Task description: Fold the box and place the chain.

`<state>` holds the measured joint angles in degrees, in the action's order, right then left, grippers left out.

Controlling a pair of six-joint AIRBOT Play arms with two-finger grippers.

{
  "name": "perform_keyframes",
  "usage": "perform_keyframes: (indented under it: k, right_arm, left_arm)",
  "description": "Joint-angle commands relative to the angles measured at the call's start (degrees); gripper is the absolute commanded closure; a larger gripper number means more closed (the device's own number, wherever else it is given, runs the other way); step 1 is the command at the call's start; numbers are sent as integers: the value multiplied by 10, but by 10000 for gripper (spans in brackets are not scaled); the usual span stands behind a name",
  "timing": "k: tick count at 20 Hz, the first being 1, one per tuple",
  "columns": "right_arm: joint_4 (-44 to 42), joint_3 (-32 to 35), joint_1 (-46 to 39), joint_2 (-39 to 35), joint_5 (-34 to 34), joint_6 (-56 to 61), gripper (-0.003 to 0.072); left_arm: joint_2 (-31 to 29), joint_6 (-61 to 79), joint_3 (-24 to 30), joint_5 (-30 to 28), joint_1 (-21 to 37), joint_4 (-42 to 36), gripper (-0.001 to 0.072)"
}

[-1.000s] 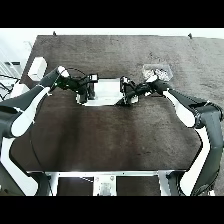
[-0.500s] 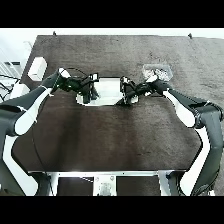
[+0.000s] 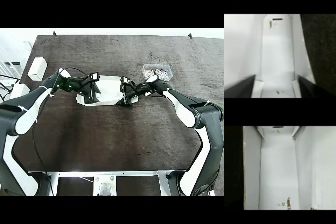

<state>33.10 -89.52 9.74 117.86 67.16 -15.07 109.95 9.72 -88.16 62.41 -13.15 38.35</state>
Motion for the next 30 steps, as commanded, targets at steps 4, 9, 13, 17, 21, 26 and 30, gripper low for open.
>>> perform_keyframes:
  k: [4, 9, 13, 17, 21, 26, 30]
  right_arm:
    - [0, 0, 0, 0, 0, 0, 259]
    - [0, 0, 0, 0, 0, 0, 259]
    - [0, 0, 0, 0, 0, 0, 259]
    - [0, 0, 0, 0, 0, 0, 259]
    - [0, 0, 0, 0, 0, 0, 259]
    - [0, 0, 0, 0, 0, 0, 259]
    - [0, 0, 0, 0, 0, 0, 259]
  left_arm:
    - [0, -19, -1, 7, 0, 7, 82]
    - [-5, -36, -15, 68, 22, 31, 362]
    - [-6, -44, -47, 163, 59, 31, 590]
    - [-7, -80, -73, 221, 95, 13, 692]
    - [-46, -144, -76, 189, 115, -41, 696]
    - [-137, -427, -75, 61, 116, 59, 696]
    - [-177, -589, -70, 57, 116, 181, 696]
